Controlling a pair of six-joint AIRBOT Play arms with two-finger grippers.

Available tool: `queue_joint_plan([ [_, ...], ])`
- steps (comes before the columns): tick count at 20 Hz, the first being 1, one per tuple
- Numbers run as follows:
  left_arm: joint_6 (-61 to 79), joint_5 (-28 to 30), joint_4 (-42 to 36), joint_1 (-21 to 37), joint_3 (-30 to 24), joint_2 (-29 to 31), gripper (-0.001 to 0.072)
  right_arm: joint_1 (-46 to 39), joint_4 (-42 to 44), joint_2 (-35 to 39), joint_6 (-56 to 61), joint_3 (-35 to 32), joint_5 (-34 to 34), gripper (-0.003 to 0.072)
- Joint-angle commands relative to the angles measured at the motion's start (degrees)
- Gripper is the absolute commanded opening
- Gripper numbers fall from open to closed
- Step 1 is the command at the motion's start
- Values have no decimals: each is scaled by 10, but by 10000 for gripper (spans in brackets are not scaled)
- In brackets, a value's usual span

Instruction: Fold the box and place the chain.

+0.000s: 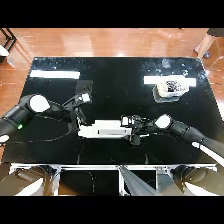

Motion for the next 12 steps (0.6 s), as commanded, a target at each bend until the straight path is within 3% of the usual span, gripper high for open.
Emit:
queue_joint_plan([
  [1,-126,-121,-30,2,-2,32,16,0,0,0,0,0,0,240],
  [3,-126,-113,-98,-10,-17,46,15,0,0,0,0,0,0,240],
  [7,-123,88,-219,-51,-75,66,15,0,0,0,0,0,0,240],
  [12,-114,219,-231,-85,-94,59,15,0,0,0,0,0,0,240],
])
